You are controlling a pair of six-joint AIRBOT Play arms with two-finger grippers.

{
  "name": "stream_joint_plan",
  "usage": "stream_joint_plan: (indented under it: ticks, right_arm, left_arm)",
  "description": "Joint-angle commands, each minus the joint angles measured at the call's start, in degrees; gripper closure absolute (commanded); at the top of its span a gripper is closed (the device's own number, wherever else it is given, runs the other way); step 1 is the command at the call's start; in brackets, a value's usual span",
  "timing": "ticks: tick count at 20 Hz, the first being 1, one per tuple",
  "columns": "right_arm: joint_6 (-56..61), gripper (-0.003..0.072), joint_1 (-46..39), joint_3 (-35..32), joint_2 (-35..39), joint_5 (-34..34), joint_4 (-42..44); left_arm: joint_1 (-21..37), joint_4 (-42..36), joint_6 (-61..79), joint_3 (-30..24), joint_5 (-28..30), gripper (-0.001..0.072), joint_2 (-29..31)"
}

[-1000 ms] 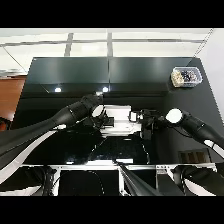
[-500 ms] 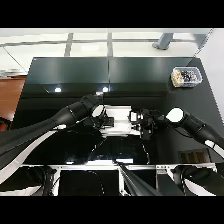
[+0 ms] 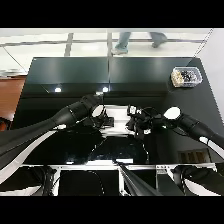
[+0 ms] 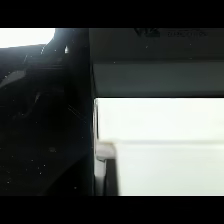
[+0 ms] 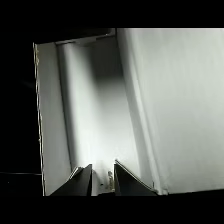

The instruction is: Fold the box and place the chain.

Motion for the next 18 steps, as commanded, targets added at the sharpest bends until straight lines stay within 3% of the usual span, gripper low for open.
stream_joint_plan:
  ticks: [1, 3, 5, 7, 8, 9, 10, 11, 12, 13, 14, 16, 18]
  right_arm:
    - [0.09, 0.0529, 0.15, -0.17, -1.97, 1.42, 1.75]
    - [0.15, 0.0526, 0.28, -0.22, -1.97, 1.38, 1.81]
    - [1.60, 0.0333, 0.26, -0.22, -1.95, 0.28, 1.95]
    - [1.62, 0.0344, 0.26, -0.22, -1.97, 0.26, 1.92]
    - [1.64, 0.0519, 0.26, -0.22, -1.95, 0.50, 1.92]
    - [1.64, 0.0521, 0.26, -0.22, -1.97, 0.48, 1.95]
    - [1.92, 0.0312, 0.26, -0.22, -1.95, 0.24, 2.23]
    - [1.92, 0.0319, 0.26, -0.22, -1.95, 0.35, 2.19]
    - [2.32, 0.0483, 0.26, -0.22, -1.95, 0.55, 2.12]
    - [3.13, 0.0567, 0.26, -0.22, -1.84, 0.61, 2.14]
    - [5.33, 0.0570, 0.24, -0.22, -1.64, 0.76, 2.14]
    - [16.52, 0.0674, -1.03, -0.11, -0.42, 2.08, 1.03]
    - [28.81, 0.0674, -4.85, 0.37, 2.16, 8.41, -0.48]
  left_arm:
    - [0.00, 0.00, -0.07, 0.07, 0.04, 0.0685, 0.02]
    - [0.00, 0.00, -0.07, 0.07, 0.07, 0.0684, 0.02]
    - [0.00, 0.00, -0.04, 0.07, 0.09, 0.0684, 0.02]
    - [0.00, 0.00, -0.04, 0.07, 0.04, 0.0684, 0.02]
    - [0.00, 0.00, -0.04, 0.07, 0.04, 0.0684, 0.02]
    - [0.00, 0.00, -0.04, 0.07, 0.04, 0.0684, 0.02]
    - [0.00, 0.00, -0.04, 0.07, 0.04, 0.0684, 0.02]
    - [0.00, 0.00, -0.04, 0.07, 0.04, 0.0684, 0.02]
    - [0.00, 0.00, -0.04, 0.07, 0.04, 0.0684, 0.02]
    - [0.00, 0.00, -0.04, 0.07, 0.04, 0.0684, 0.02]
    - [0.00, 0.00, -0.04, 0.07, 0.07, 0.0684, 0.02]
    - [0.00, 0.00, -0.04, 0.07, 0.04, 0.0684, 0.02]
    - [0.00, 0.00, -0.04, 0.07, -0.35, 0.0684, 0.02]
